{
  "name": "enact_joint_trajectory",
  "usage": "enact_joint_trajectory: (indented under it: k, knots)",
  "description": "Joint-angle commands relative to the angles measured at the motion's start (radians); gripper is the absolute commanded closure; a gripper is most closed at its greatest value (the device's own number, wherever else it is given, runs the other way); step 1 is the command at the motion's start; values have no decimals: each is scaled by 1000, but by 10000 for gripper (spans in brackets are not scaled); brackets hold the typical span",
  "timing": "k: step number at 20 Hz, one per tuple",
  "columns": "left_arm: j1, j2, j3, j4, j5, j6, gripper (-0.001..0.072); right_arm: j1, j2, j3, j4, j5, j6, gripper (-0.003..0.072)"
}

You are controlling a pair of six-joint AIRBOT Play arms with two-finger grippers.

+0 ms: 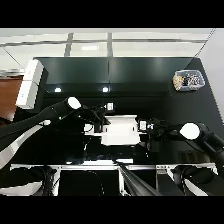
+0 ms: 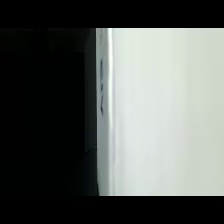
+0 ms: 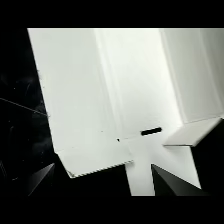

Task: Fold the box and place the chain.

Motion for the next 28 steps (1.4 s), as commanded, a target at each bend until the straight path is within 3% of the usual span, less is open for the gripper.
enact_joint_trajectory:
  k: [1,9,16,28]
  knots:
    - [0,-3,0,10,2,-2,684,3,-50,-6,23,8,-79,-24]
    - [0,-3,0,10,2,-2,684,3,-57,-32,30,1,-131,-24]
    - [0,-3,0,10,2,-2,684,107,-138,-44,89,-201,-182,-24]
    - [0,-3,0,10,2,-2,684,64,-148,66,81,-167,-195,-24]
